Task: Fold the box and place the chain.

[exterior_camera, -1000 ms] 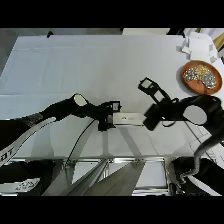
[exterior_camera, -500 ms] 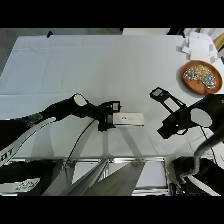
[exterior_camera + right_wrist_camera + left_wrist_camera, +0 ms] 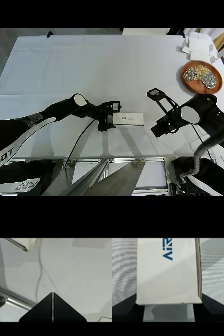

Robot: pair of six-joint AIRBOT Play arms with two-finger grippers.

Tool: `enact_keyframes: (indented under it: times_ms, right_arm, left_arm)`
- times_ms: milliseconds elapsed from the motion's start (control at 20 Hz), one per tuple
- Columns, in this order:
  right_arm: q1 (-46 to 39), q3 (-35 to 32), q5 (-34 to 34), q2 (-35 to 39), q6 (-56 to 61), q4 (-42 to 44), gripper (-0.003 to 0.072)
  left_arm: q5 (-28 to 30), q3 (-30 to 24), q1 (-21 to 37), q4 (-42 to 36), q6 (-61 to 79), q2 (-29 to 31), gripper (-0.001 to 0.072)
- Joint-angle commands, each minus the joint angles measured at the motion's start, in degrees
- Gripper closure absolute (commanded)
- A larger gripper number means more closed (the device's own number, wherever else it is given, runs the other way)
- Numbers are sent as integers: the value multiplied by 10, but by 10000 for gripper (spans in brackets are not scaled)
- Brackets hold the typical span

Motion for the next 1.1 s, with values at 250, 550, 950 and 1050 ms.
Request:
enact_keyframes:
  times_ms: [250, 550, 950, 1050]
  right_arm:
    - [0, -1, -33, -4, 4, 20, 678]
    - [0, -1, -43, -4, 4, 20, 678]
    - [0, -1, -59, -4, 4, 20, 677]
    - [0, -1, -59, -4, 4, 20, 677]
  left_arm:
    - [0, 0, 0, 0, 0, 0, 318]
    - [-5, 0, 0, -2, 0, 0, 317]
    - [-25, 0, 0, -2, 0, 0, 318]
    - [-25, 0, 0, -2, 0, 0, 318]
